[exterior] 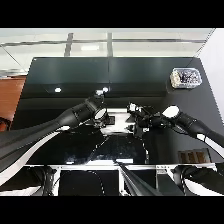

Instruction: Fold the box and place the chain.

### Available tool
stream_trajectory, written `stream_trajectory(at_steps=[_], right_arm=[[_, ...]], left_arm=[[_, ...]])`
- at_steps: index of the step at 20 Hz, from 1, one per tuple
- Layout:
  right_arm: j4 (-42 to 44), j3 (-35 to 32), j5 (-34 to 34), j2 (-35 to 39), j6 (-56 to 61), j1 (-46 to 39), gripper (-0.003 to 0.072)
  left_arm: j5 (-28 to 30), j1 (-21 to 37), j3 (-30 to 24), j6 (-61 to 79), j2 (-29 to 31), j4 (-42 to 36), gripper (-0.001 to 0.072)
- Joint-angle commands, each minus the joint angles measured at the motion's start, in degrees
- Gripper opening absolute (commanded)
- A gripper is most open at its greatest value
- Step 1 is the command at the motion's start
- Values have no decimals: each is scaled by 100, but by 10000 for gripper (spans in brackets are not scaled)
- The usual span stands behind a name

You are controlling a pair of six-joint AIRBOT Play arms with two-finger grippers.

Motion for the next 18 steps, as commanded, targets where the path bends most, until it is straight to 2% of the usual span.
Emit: stream_trajectory(at_steps=[1, 2, 3, 4, 5, 6, 8, 12, 15, 18], right_arm=[[-442, -2, 15, 0, 925, 7, 201], [-535, -2, 33, 0, 1130, 7, 316], [-553, -2, 59, 0, 1169, 7, 378], [-551, -2, 79, 2, 1169, 7, 352], [-551, -2, 111, 2, 1169, 7, 145], [-553, -2, 133, 2, 1169, 7, 73], [-601, 2, 160, 85, 1353, -4, 14], [-1215, 44, 616, 992, 2975, -704, 14], [-1856, 136, 925, 1703, 5416, -1902, 14], [-2616, -44, 920, 1722, 7298, -2953, 14]], left_arm=[[-17, 2, 2, 9, 4, 2, 29], [-15, 2, 2, 9, 4, 2, 29], [-13, 2, 2, 9, 4, 2, 29], [-13, 2, 2, 9, 4, 2, 29], [-11, 2, 2, 9, 4, 2, 29], [-11, 2, 2, 9, 4, 2, 29], [-9, 2, 2, 11, 4, 4, 29], [-9, 2, 2, 9, 4, 4, 29], [-7, 4, 4, 9, 4, 26, 29], [-9, 2, 2, 9, 4, 42, 29]])
